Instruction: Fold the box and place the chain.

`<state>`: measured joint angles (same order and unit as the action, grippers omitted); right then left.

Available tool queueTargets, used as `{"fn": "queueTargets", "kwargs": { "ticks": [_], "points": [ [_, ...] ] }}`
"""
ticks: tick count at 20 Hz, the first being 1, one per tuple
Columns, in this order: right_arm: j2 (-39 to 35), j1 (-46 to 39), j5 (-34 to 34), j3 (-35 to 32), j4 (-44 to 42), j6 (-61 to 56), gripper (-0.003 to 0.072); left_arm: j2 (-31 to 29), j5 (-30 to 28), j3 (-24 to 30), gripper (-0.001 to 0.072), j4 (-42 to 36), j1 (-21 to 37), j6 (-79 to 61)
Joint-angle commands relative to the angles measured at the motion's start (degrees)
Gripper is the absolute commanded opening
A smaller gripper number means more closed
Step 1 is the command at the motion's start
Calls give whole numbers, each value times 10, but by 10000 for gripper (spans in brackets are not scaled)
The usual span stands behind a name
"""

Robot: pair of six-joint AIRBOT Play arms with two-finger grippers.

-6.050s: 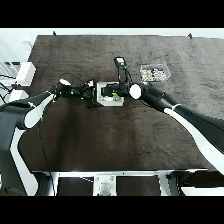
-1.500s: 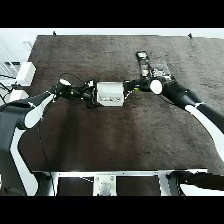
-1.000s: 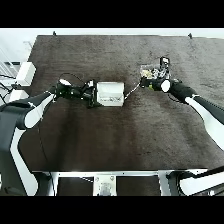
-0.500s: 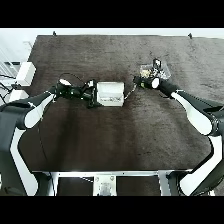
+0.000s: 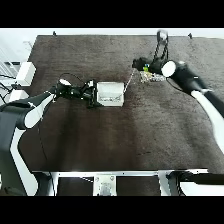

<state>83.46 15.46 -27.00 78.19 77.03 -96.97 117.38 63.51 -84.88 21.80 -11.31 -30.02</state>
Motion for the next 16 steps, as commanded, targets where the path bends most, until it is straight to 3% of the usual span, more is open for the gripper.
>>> {"fn": "queueTargets", "kwargs": {
  "ticks": [1,4,8,16],
  "points": [
    [-135,53,-82,-2,80,-10,1,0,0,0,349,0,1,0],
    [-190,101,-105,-2,141,-58,1,0,1,0,349,0,1,0],
    [-207,153,-120,-5,147,-69,2,0,2,0,349,0,1,0],
    [-181,184,-50,-52,145,-137,3,0,2,0,349,0,1,0]
  ]
}}
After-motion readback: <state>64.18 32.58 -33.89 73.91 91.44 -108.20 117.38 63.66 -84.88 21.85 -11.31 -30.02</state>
